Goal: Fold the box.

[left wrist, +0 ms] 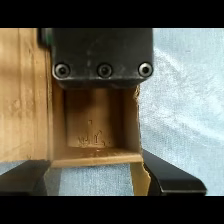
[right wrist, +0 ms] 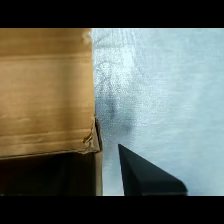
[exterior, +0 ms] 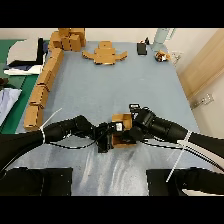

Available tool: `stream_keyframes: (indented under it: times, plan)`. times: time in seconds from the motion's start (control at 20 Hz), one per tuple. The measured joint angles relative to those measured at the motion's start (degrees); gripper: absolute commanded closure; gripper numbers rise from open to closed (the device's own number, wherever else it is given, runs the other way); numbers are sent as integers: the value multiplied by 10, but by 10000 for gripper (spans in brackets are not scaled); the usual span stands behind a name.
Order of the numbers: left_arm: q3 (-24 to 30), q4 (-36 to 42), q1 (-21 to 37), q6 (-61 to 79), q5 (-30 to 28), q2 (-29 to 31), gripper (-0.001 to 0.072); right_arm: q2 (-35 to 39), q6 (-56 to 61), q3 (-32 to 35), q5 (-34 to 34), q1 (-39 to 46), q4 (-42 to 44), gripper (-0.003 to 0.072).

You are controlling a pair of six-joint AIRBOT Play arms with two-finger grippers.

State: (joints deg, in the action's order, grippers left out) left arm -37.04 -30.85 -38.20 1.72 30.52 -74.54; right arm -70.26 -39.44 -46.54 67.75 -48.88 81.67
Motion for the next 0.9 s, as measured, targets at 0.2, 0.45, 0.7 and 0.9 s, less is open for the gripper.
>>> stream_keyframes:
  times: [0.2, 0.45, 0.7, 0.9]
  plan:
    - [0, 0, 0, 0, 0, 0, 343, 0, -7, 0, 3, 0, 14, 462]
    - [0, 0, 0, 0, 0, 0, 343, 0, -11, 0, 5, 0, 16, 570]
    - [0, 0, 0, 0, 0, 0, 343, 2, -20, 0, 3, 0, 21, 238]
    - [0, 0, 0, 0, 0, 0, 343, 24, -24, -6, 7, 0, 26, 238]
